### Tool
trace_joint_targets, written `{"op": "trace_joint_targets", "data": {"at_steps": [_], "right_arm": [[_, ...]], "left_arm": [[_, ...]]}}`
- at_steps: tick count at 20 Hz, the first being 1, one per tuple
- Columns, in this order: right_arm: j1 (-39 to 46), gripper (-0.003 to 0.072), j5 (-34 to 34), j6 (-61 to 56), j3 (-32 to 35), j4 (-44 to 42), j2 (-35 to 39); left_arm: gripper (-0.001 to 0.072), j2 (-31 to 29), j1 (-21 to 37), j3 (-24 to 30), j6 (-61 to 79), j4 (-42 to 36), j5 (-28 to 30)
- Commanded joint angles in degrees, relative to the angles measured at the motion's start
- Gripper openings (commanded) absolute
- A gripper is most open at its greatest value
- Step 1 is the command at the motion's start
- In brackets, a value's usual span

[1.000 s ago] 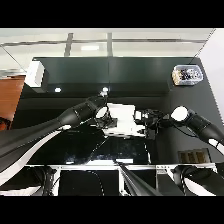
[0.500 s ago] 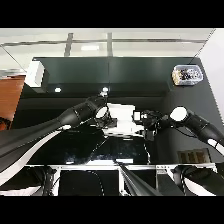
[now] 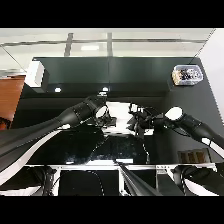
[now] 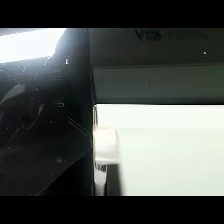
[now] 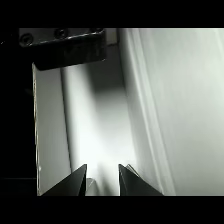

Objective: Fold the box and place the chain.

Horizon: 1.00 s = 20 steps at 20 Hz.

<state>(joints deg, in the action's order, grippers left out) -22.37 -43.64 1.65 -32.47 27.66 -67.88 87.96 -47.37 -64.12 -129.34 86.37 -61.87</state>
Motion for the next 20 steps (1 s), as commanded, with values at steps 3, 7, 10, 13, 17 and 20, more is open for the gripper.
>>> {"op": "trace_joint_targets", "data": {"at_steps": [3, 7, 10, 13, 17, 20], "right_arm": [[-0.2, 0.0248, 0.4, -1.1, 0.1, 0.3, -1.0], [-0.3, 0.0363, -0.6, -3.0, 0.1, 0.9, -1.0], [-0.1, 0.0181, 0.0, -4.4, 0.1, 1.8, -1.0], [0.8, 0.0015, -3.0, -17.9, -0.4, 3.3, 0.3], [11.9, 0.0015, -19.5, -55.4, -5.1, 20.0, 8.6], [27.8, 0.0016, -21.2, -70.9, -3.6, 27.9, 12.2]], "left_arm": [[0.0026, 0.0, 0.0, 0.0, 0.1, -0.1, 0.0], [0.0025, 0.0, 0.0, 0.0, 0.1, -0.1, 0.0], [0.0026, 0.0, 0.0, 0.0, 0.1, -0.1, 0.1], [0.0026, 0.0, 0.0, 0.0, 0.1, -0.1, 0.1], [0.0025, 0.0, 0.0, 0.0, 0.1, -0.1, 0.1], [0.0025, 0.0, 0.0, 0.0, 0.1, -0.1, 0.1]]}}
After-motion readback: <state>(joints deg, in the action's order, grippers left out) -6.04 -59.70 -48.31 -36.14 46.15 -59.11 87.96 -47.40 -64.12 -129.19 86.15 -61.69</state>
